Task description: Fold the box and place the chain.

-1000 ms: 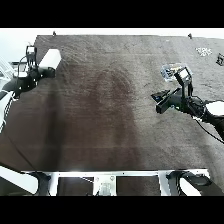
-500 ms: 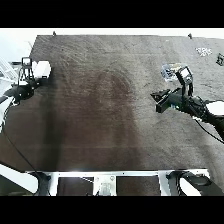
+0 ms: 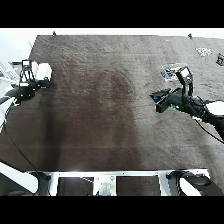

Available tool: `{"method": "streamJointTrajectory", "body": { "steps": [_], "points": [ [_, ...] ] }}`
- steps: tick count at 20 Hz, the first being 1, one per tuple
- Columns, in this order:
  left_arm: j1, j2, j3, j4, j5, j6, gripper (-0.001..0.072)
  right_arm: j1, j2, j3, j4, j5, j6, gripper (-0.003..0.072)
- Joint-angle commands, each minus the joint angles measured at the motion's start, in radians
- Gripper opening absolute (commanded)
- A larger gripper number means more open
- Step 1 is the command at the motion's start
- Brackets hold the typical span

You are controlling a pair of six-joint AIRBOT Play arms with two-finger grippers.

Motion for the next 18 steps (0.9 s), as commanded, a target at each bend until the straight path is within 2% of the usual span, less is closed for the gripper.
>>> {"method": "streamJointTrajectory", "body": {
  "steps": [1, 2, 3, 4, 5, 8, 9, 10, 11, 12, 14, 15, 16, 18],
  "points": [
    [0.001, 0.008, 0.005, 0.007, 0.000, 0.069, 0.0720, 0.000, 0.000, 0.000, 0.000, 0.000, 0.000, 0.0317],
    [0.001, 0.024, 0.004, 0.013, 0.000, 0.108, 0.0720, 0.000, 0.000, 0.000, 0.000, 0.000, 0.000, 0.0318],
    [0.001, 0.052, 0.002, 0.026, -0.001, 0.133, 0.0720, 0.000, 0.000, 0.000, 0.000, 0.000, 0.000, 0.0365],
    [0.001, 0.084, 0.001, 0.037, -0.010, 0.137, 0.0720, 0.000, 0.000, 0.000, 0.000, 0.000, 0.000, 0.0477],
    [0.001, 0.117, 0.001, 0.042, -0.026, 0.137, 0.0720, 0.000, 0.000, 0.000, 0.000, 0.000, 0.000, 0.0523],
    [0.001, 0.233, 0.001, 0.059, -0.148, 0.128, 0.0720, -0.001, 0.000, 0.000, 0.000, -0.020, 0.000, 0.0521],
    [0.001, 0.278, 0.001, 0.059, -0.223, 0.104, 0.0717, -0.001, 0.000, 0.000, 0.000, -0.046, 0.000, 0.0460],
    [0.001, 0.321, 0.001, 0.059, -0.313, 0.076, 0.0610, -0.001, 0.001, 0.000, 0.000, -0.064, 0.000, 0.0219],
    [0.001, 0.365, 0.002, 0.058, -0.418, 0.047, 0.0281, -0.001, 0.001, 0.000, 0.001, -0.079, 0.000, 0.0025],
    [-0.004, 0.406, 0.002, 0.058, -0.523, 0.049, 0.0029, 0.000, 0.001, 0.000, 0.008, -0.092, 0.000, 0.0017],
    [-0.029, 0.462, 0.000, 0.047, -0.598, 0.044, 0.0020, 0.000, 0.001, -0.001, 0.016, -0.141, 0.000, 0.0015],
    [-0.054, 0.489, -0.003, 0.048, -0.585, 0.037, 0.0018, 0.000, 0.001, -0.003, 0.019, -0.188, 0.000, 0.0014],
    [-0.087, 0.523, -0.019, 0.047, -0.543, 0.035, 0.0017, 0.000, 0.003, -0.008, 0.018, -0.230, 0.000, 0.0014],
    [-0.182, 0.621, -0.101, 0.048, -0.397, 0.056, 0.0017, 0.000, 0.032, -0.034, 0.018, -0.304, 0.000, 0.0013]
  ]
}}
